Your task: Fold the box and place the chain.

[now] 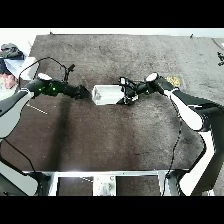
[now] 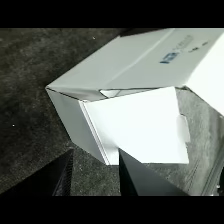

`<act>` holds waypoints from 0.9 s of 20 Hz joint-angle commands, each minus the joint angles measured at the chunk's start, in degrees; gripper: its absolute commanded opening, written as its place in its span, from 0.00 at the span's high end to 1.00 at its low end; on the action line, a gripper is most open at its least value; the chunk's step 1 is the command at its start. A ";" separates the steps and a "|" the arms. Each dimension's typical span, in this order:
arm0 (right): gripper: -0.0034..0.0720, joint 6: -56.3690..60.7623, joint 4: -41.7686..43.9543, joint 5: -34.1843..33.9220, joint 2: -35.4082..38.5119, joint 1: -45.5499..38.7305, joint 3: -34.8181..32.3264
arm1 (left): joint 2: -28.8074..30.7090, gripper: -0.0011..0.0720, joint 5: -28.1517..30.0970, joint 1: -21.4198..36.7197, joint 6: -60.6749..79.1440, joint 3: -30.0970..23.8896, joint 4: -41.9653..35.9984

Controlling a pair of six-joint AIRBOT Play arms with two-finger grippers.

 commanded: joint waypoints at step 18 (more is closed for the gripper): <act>0.24 0.00 0.00 0.00 -0.02 0.04 0.00 | 1.16 0.33 3.61 -2.84 3.43 0.17 1.44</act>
